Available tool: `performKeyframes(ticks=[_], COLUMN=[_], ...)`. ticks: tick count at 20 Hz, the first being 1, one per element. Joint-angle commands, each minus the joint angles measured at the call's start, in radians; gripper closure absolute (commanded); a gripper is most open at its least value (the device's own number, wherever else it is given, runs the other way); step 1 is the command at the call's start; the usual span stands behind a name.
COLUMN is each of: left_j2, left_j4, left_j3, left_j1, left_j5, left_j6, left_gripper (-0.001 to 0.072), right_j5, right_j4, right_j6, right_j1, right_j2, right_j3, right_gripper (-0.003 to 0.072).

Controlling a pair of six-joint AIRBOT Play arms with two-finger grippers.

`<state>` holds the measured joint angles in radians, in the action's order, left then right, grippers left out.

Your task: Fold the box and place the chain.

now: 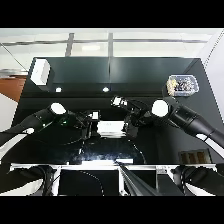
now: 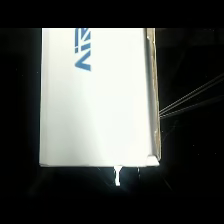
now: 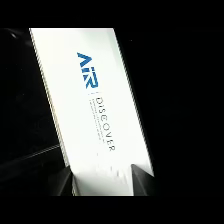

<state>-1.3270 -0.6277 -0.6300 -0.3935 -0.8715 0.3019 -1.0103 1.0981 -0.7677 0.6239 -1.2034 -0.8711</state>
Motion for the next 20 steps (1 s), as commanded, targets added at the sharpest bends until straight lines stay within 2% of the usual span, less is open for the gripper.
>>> performKeyframes(ticks=[1,8,9,10,20], left_j2=[-0.001,-0.001,-0.001,-0.001,-0.001], left_j4=[0.0,0.0,0.0,0.0,0.0], left_j3=[0.0,0.0,0.0,0.0,0.0], left_j1=[-0.001,-0.001,-0.001,-0.001,-0.001], left_j5=[0.001,0.001,0.001,0.001,0.001], left_j6=[0.001,0.0,0.001,0.001,0.0], left_gripper=[0.0187,0.0187,0.0187,0.0187,0.0187], right_j5=[0.0,-0.034,-0.035,-0.033,-0.044], right_j4=[0.007,0.019,0.027,0.033,0.04], right_j6=[-0.026,-0.026,-0.026,-0.026,-0.051], right_j1=[0.001,0.002,0.002,0.001,0.001], right_j2=[0.0,0.0,0.0,0.0,0.017], right_j3=[0.001,0.001,0.001,0.001,0.0], right_gripper=[0.0358,0.0353,0.0268,0.0254,0.0256])
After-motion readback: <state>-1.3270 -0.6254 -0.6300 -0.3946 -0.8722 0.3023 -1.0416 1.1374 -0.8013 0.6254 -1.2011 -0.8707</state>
